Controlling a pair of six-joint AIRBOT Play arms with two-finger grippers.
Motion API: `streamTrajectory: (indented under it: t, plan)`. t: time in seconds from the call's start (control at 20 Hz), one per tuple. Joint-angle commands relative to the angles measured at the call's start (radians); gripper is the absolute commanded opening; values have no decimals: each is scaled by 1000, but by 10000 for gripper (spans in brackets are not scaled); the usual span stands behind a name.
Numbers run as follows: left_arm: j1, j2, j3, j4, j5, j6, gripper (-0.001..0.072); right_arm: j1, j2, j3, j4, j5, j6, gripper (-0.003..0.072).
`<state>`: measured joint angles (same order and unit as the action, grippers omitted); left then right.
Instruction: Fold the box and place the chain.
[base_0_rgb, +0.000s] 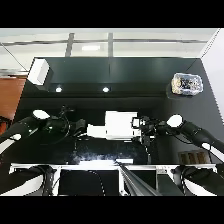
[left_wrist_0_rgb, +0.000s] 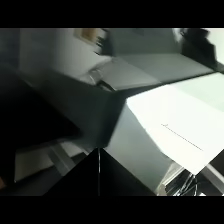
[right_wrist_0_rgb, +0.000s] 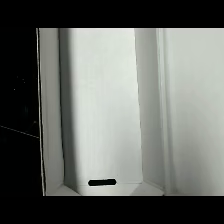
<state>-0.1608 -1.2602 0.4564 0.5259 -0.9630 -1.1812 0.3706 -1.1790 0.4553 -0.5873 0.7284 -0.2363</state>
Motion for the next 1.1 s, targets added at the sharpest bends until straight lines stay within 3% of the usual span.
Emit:
streamTrajectory:
  t: [0.0, 0.3, 0.4, 0.5, 0.7, 0.75, 0.8, 1.05]
  plan:
    - [-73, -43, 11, -146, 24, 132, 28, 0, 0, 0, 0, 0, 0, 435]
    - [-92, -61, 38, -187, 4, 247, 55, 0, 0, 0, 0, 0, 0, 435]
    - [-91, -61, 59, -186, -10, 262, 219, 0, 0, 0, 0, 0, 0, 435]
    - [-87, -61, 85, -187, -24, 262, 433, 0, 0, 0, 0, 0, 0, 435]
    - [-51, -61, 119, -187, -77, 262, 465, 0, 0, 0, 0, 0, 0, 435]
    - [-48, -61, 124, -187, -98, 262, 562, 0, 0, 0, 0, 0, 0, 435]
    - [-50, -61, 128, -187, -117, 262, 587, 0, 0, 0, 0, 0, 0, 435]
    - [-115, -61, 129, -151, -97, 262, 587, 0, 0, 0, 0, 0, 0, 435]
